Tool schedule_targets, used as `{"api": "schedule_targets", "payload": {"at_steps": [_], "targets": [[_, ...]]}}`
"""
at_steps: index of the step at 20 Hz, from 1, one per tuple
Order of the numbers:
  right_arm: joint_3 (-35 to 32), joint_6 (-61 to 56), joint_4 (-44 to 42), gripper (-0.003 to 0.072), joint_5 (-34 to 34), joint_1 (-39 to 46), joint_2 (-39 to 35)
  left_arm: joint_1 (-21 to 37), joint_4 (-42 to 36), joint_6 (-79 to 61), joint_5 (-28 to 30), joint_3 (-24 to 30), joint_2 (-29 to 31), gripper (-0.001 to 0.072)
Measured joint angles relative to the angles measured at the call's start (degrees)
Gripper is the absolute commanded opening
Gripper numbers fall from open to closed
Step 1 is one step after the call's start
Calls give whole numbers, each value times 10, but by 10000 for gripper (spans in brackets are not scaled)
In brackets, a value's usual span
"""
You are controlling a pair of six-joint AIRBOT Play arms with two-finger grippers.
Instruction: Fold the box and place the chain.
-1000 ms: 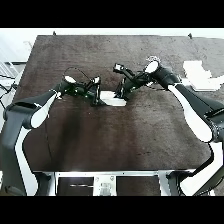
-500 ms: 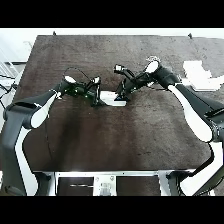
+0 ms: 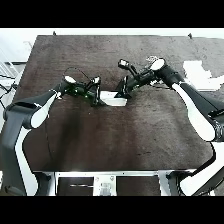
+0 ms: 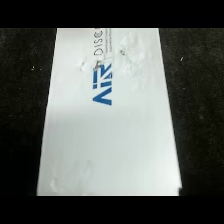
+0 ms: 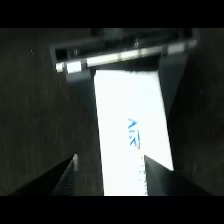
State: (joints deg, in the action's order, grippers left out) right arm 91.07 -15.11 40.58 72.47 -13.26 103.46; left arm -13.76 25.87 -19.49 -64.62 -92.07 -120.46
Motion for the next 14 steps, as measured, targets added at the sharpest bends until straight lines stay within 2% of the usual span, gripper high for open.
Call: {"api": "schedule_targets", "payload": {"at_steps": [1, 2, 3, 14], "targets": [[0, 2, -14, 121, 0, 3, 0, 0, 0, 0, 0, 0, 0, 493], [0, 3, -23, 44, 0, 5, 0, 0, 0, 0, 0, 0, 0, 493], [-1, 2, -32, 14, -1, 6, 2, 0, 0, 0, 0, 0, 0, 493], [-58, -26, -59, 13, -41, -9, 42, 0, 2, -2, -1, 0, 0, 493]]}}
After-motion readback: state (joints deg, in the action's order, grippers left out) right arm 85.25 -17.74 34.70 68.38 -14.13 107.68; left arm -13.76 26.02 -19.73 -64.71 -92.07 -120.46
